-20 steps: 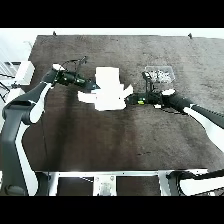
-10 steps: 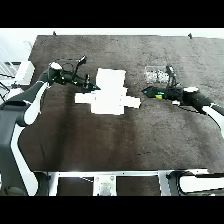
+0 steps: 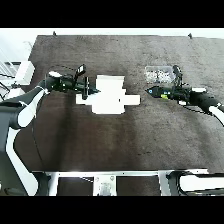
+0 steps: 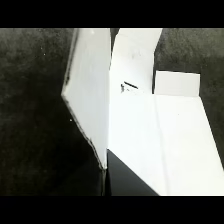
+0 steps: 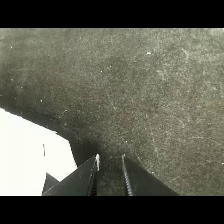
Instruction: Fold the box and place the chain.
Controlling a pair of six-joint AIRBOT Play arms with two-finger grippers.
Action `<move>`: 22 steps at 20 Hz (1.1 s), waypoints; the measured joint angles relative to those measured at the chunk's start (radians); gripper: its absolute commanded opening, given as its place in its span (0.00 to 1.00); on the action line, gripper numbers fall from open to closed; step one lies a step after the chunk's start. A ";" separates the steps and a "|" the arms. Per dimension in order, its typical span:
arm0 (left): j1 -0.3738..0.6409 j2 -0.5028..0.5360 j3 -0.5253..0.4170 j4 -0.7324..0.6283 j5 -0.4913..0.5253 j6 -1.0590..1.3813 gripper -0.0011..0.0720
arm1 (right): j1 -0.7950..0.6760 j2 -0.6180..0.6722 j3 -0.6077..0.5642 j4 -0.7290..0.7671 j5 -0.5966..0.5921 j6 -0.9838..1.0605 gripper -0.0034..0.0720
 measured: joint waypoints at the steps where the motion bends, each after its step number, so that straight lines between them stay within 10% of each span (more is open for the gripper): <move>1: 0.000 -0.003 -0.004 -0.008 0.004 0.022 0.04 | 0.000 0.000 0.000 0.000 0.006 0.000 0.30; 10: 0.000 -0.065 -0.014 -0.051 0.006 0.108 0.04 | -0.001 0.000 0.000 0.001 0.019 0.000 0.31; 13: 0.000 -0.071 -0.014 -0.053 0.014 0.116 0.04 | -0.002 0.000 0.000 0.002 0.018 -0.017 0.58; 22: -0.002 -0.073 -0.014 -0.053 0.046 0.122 0.04 | -0.001 0.105 -0.009 0.116 0.018 -0.400 0.77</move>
